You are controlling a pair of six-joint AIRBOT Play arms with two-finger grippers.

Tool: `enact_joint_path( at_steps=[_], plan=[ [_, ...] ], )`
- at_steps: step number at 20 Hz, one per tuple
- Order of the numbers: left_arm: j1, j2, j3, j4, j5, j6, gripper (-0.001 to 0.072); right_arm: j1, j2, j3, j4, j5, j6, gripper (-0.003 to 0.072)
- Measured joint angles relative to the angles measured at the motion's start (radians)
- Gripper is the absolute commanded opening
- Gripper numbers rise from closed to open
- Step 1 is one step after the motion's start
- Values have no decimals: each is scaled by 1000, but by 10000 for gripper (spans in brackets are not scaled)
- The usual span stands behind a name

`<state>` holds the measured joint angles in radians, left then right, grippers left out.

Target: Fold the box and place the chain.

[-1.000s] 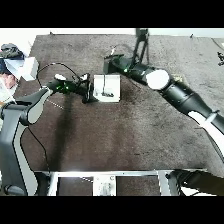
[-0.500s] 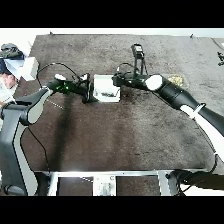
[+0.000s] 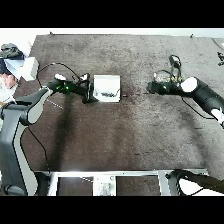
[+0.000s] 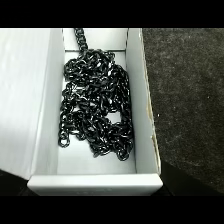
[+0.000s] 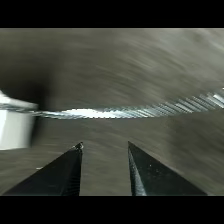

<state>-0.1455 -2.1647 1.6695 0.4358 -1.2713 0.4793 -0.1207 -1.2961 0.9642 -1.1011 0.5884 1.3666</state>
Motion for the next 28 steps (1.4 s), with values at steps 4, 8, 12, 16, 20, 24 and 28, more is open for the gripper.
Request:
enact_joint_path(
  at_steps=[4,8,12,16,20,24,28],
  plan=[
    [0,0,0,0,0,0,416,-57,-32,-85,-8,-151,69,375],
    [0,0,0,0,0,0,416,-72,-138,-72,27,-247,103,375],
    [0,0,0,0,0,0,416,-79,-247,-19,68,-299,118,374],
    [0,0,0,0,0,0,416,-79,-329,39,103,-330,121,163],
    [0,0,0,0,0,0,416,-63,-352,58,130,-353,124,-10],
    [0,0,0,0,0,0,416,16,-255,64,142,-320,84,-10],
    [0,0,0,0,0,0,415,158,-67,66,138,-293,33,-10]
  ],
)
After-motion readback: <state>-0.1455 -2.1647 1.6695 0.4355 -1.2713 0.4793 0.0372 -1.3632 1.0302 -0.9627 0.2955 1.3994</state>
